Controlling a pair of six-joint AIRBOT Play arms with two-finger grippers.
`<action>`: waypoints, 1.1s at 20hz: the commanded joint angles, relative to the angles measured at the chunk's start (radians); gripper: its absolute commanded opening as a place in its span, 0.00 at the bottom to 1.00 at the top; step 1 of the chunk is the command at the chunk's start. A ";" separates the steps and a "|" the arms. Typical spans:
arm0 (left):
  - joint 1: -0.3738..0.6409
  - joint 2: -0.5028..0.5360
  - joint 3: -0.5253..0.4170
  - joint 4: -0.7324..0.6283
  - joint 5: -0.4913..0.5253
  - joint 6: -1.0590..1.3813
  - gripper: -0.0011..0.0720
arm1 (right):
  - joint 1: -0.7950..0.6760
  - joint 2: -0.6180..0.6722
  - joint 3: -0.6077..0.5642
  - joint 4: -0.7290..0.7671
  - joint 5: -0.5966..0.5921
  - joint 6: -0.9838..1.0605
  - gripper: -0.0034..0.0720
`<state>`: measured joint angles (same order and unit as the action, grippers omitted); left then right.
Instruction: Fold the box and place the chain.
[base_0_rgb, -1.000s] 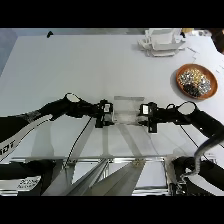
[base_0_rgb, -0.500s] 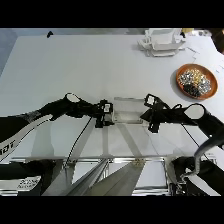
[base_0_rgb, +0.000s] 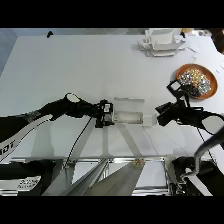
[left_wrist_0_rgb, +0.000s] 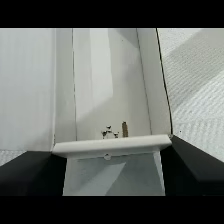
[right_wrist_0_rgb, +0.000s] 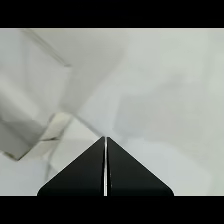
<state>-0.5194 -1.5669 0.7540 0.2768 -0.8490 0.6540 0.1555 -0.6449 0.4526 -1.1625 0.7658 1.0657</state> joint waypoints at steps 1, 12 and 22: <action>0.000 0.000 0.001 0.000 0.000 0.001 0.13 | -0.111 -0.006 0.000 -0.068 -0.017 0.282 0.06; 0.000 0.000 0.001 0.000 0.000 0.001 0.13 | -0.171 -0.343 0.000 0.131 0.188 0.271 0.06; 0.000 0.000 0.001 0.000 0.000 0.001 0.13 | -0.171 -0.456 0.000 0.257 0.184 0.182 0.06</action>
<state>-0.5194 -1.5669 0.7540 0.2768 -0.8494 0.6544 -0.0151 -1.0866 0.4530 -0.9661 0.9424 1.2854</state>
